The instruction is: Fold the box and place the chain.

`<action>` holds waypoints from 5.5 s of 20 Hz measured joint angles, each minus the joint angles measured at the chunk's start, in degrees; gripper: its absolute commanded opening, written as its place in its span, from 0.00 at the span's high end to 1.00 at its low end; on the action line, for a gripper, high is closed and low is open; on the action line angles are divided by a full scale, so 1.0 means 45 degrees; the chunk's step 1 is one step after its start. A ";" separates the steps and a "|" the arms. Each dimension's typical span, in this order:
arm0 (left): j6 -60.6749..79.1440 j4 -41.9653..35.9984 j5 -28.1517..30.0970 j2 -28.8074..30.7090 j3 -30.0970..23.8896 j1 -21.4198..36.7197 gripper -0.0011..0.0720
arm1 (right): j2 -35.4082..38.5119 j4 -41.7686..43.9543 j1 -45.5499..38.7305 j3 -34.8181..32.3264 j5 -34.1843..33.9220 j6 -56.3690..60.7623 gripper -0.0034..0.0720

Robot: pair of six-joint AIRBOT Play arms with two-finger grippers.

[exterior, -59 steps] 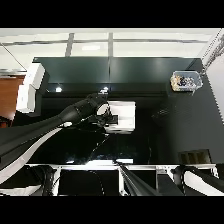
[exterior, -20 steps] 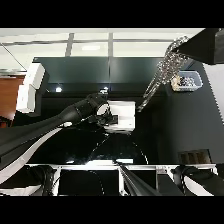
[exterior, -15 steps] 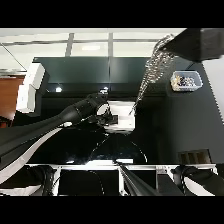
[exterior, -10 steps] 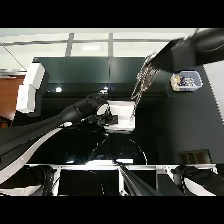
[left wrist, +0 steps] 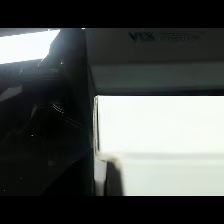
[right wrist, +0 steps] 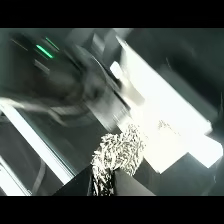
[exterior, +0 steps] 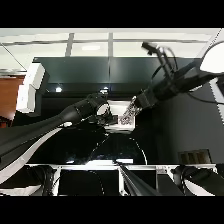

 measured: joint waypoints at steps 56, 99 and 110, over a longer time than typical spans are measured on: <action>0.2744 0.4503 -0.2414 0.4707 -0.1044 0.2098 0.35 | 0.4663 -0.3769 -0.3249 -0.7946 -0.5076 0.1637 0.45; 3.1693 -1.1963 0.1817 0.0646 -0.3925 0.5479 0.00 | 0.4624 -0.3764 -0.3249 -0.7946 -0.5693 0.2637 0.45; 3.1882 -1.2007 0.1967 0.0583 -0.3832 0.5212 0.01 | 0.4609 -0.3769 -0.3249 -0.7951 -0.5863 0.2637 0.45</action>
